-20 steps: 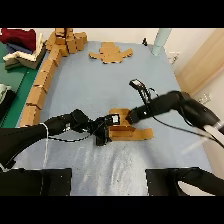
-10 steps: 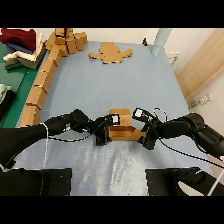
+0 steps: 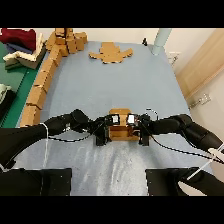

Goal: Fold the box.

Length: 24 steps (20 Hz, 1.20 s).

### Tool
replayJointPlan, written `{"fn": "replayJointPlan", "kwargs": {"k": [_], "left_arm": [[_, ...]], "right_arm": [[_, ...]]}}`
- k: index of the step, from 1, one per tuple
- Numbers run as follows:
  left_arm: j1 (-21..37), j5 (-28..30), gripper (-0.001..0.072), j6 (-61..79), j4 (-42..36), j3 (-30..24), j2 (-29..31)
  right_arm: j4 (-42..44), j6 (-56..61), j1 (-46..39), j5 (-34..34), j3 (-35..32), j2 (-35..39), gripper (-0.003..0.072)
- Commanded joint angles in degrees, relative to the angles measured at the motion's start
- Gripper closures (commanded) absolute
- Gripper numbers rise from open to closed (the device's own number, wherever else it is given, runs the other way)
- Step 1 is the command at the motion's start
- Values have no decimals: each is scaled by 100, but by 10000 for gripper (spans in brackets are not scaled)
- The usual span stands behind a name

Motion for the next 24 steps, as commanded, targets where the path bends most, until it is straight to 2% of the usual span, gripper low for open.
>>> {"fn": "replayJointPlan", "kwargs": {"k": [1,8,9,11,14,19,21,22,24], "left_arm": [[2,-2,336,2,2,7,2],[2,-2,336,2,2,7,2],[2,-2,336,2,2,7,2],[2,-2,336,2,2,7,2],[2,-2,336,2,2,7,2],[2,-2,336,2,2,7,2],[2,-2,336,2,2,7,2],[2,-2,336,2,2,7,2],[2,-2,336,2,2,7,2]], "right_arm": [[223,-232,7,-15,-4,-37,545],[575,-592,109,256,-4,-219,542],[575,-590,149,258,-4,-291,477],[597,-590,216,258,-9,-334,146],[608,-592,219,254,-9,-334,89],[522,-575,216,223,-9,-334,92],[216,-374,208,76,0,-282,97],[-140,72,208,-15,22,-201,122],[-1434,1554,208,-461,201,92,463]]}}
